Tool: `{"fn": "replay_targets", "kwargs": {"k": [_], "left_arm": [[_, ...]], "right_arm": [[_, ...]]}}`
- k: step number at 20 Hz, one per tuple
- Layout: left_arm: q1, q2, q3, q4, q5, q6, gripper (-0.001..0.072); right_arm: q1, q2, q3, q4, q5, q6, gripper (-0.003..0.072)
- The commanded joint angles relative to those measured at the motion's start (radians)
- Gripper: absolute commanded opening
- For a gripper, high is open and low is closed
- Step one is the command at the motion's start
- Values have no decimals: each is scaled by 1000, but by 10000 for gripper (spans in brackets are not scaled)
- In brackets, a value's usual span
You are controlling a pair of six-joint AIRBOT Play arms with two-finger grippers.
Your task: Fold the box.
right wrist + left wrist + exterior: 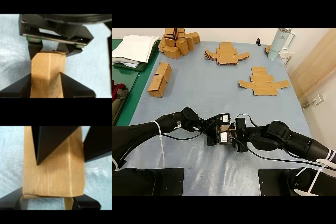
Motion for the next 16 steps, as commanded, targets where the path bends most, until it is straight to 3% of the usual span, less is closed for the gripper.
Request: {"fn": "replay_targets", "kwargs": {"k": [1,3,4,5,9,13,16], "left_arm": [[0,0,0,0,0,0,490],[0,0,0,0,0,0,490],[0,0,0,0,0,0,490],[0,0,0,0,0,0,491],[0,0,0,0,0,0,490],[0,0,0,0,0,0,490],[0,0,0,0,0,0,490]], "right_arm": [[0,3,0,-14,1,0,509],[0,16,0,19,-14,0,551],[0,29,1,56,-26,0,620],[2,46,1,93,-39,0,639],[2,129,2,194,-51,0,640],[1,192,2,190,-4,0,633],[-19,193,2,141,14,2,579]]}}
